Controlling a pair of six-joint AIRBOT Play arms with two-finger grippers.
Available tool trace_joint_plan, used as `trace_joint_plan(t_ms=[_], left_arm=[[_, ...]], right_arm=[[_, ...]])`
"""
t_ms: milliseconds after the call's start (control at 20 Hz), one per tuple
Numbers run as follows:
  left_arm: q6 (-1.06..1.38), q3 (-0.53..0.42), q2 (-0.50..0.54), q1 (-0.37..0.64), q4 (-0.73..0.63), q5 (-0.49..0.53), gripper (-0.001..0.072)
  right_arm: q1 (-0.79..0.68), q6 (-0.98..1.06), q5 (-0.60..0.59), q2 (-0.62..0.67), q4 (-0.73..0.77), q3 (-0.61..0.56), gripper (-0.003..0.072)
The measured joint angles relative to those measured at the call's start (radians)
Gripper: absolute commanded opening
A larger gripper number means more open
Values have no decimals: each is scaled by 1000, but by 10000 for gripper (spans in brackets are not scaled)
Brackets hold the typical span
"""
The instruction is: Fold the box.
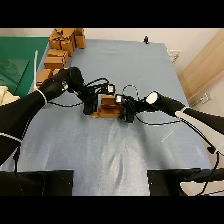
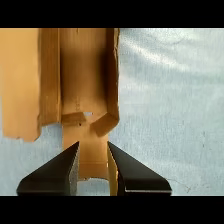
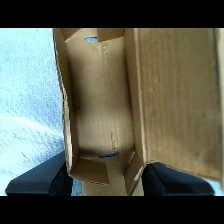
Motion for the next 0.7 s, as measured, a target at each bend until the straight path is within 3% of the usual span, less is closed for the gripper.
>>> trace_joint_plan(t_ms=[250,500,550,700], left_arm=[[-2,0,-29,-17,14,16,290],[-62,0,-45,-24,31,110,284],[-69,0,-46,-27,32,128,207],[-80,0,-50,-40,35,149,212]], right_arm=[[0,0,0,0,0,0,453],[0,0,0,0,0,0,453],[0,0,1,0,0,0,453],[0,0,0,0,0,0,453]])
